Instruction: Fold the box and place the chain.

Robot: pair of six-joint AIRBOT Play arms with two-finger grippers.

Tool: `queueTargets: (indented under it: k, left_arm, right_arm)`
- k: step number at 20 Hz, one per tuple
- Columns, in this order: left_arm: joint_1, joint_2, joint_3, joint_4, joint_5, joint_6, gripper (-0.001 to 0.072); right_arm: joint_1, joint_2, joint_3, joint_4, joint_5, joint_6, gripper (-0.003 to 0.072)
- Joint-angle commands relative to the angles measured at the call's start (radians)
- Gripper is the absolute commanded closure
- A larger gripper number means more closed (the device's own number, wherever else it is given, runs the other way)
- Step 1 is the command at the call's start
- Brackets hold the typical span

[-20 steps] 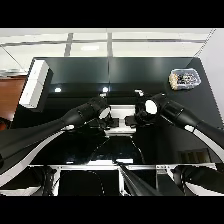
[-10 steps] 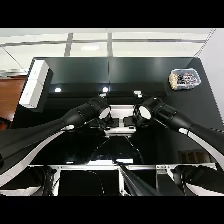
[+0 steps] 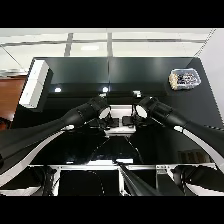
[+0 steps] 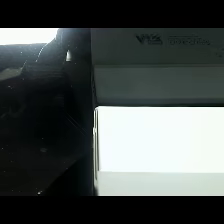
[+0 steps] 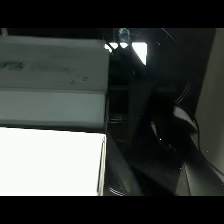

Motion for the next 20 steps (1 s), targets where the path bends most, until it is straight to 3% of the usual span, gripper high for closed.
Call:
queueTargets:
  k: [1,5,6,7,8,9,10,11,14,15,16,17,20]
  left_arm:
    - [0.0,0.0,0.0,-0.001,-0.001,0.0,0.068]
    - [0.0,0.0,0.0,-0.001,-0.001,0.0,0.068]
    - [0.0,0.0,0.0,-0.001,-0.001,0.0,0.0681]
    - [0.0,0.0,0.0,-0.001,-0.001,0.0,0.0681]
    - [0.0,0.0,0.0,-0.001,-0.001,0.0,0.0681]
    - [0.0,0.0,0.0,-0.001,-0.001,0.0,0.068]
    - [0.0,0.0,0.0,-0.001,-0.001,0.0,0.0681]
    - [0.0,0.0,0.0,-0.001,-0.001,0.0,0.068]
    - [0.0,0.0,0.0,-0.001,-0.001,0.0,0.0681]
    - [0.0,0.0,0.0,-0.001,-0.001,0.0,0.068]
    - [0.0,0.0,0.0,-0.001,-0.001,0.0,0.0681]
    - [0.0,0.0,0.0,-0.001,-0.001,0.0,0.0681]
    - [0.0,0.0,0.0,-0.001,-0.001,0.0,0.0681]
  right_arm:
    - [0.001,-0.019,0.009,0.026,0.037,0.003,0.0647]
    - [0.0,-0.019,0.009,0.037,0.032,0.003,0.0674]
    - [0.0,-0.019,0.009,0.037,0.032,0.003,0.0639]
    - [0.0,-0.019,0.009,0.042,0.032,0.004,0.0424]
    - [0.0,-0.019,0.009,0.043,0.032,0.004,0.0404]
    - [0.0,-0.019,0.009,0.043,0.032,0.003,0.0463]
    - [0.0,-0.019,0.009,0.042,0.031,0.003,0.0608]
    - [0.0,-0.019,0.009,0.042,0.031,0.002,0.0676]
    - [0.0,-0.019,0.009,0.04,0.031,-0.001,0.0675]
    - [0.0,-0.019,0.009,0.04,0.031,-0.001,0.064]
    - [-0.002,-0.016,0.01,0.04,0.031,-0.001,0.0432]
    - [-0.003,-0.01,0.01,0.038,0.033,-0.013,0.0367]
    - [-0.012,0.042,0.018,0.044,0.068,-0.121,0.0368]
